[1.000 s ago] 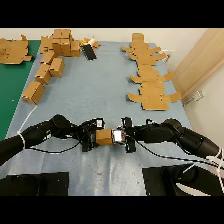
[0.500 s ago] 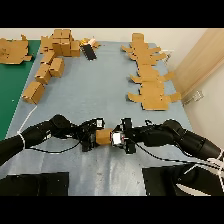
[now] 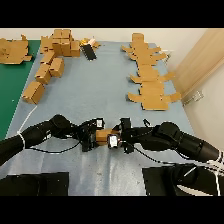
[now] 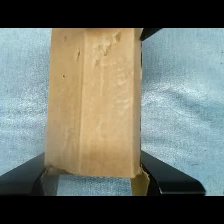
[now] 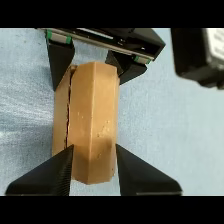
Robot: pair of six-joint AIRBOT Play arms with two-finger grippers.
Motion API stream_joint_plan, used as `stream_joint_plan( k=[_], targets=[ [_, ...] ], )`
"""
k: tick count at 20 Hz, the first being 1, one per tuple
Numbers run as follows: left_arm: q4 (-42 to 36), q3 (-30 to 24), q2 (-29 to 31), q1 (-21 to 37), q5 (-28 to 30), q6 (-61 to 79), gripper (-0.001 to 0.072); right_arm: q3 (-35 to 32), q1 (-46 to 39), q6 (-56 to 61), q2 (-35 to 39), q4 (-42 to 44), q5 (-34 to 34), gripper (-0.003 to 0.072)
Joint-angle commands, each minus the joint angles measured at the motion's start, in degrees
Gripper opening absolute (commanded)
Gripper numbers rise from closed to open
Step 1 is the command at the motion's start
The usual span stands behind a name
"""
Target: Fold the box.
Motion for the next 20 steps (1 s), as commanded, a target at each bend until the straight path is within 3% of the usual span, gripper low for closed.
stream_joint_plan(
  k=[1,6,8,11,12,16,18,20],
  targets=[
    [0.0,0.0,0.0,0.0,0.0,0.0,0.0427,-0.2,0.3,1.2,-0.3,-0.8,0.2,0.0389],
    [0.0,0.0,0.0,0.0,0.0,0.0,0.0427,-0.2,0.7,2.1,-1.4,-1.0,0.0,0.0346],
    [0.0,0.0,0.0,0.0,0.0,0.0,0.0427,-0.1,1.1,2.5,-1.3,-1.5,0.0,0.0284],
    [0.0,0.0,0.0,0.0,0.0,0.0,0.0427,-0.1,1.6,3.1,-1.3,-1.9,0.0,0.0275],
    [0.0,0.0,0.0,0.0,0.0,0.0,0.0427,-0.1,1.6,3.1,-1.2,-1.9,-0.1,0.0234],
    [0.0,0.0,0.0,0.0,0.0,0.0,0.0427,0.0,1.8,3.6,-1.2,-2.1,-0.1,0.0223],
    [0.0,0.0,0.0,0.0,0.0,0.0,0.0427,0.0,1.8,4.5,-1.2,-2.1,-0.2,0.0162],
    [0.0,0.0,0.0,0.0,0.0,0.0,0.0427,0.0,1.8,4.4,-1.2,-2.1,-1.0,0.0162]
  ],
)
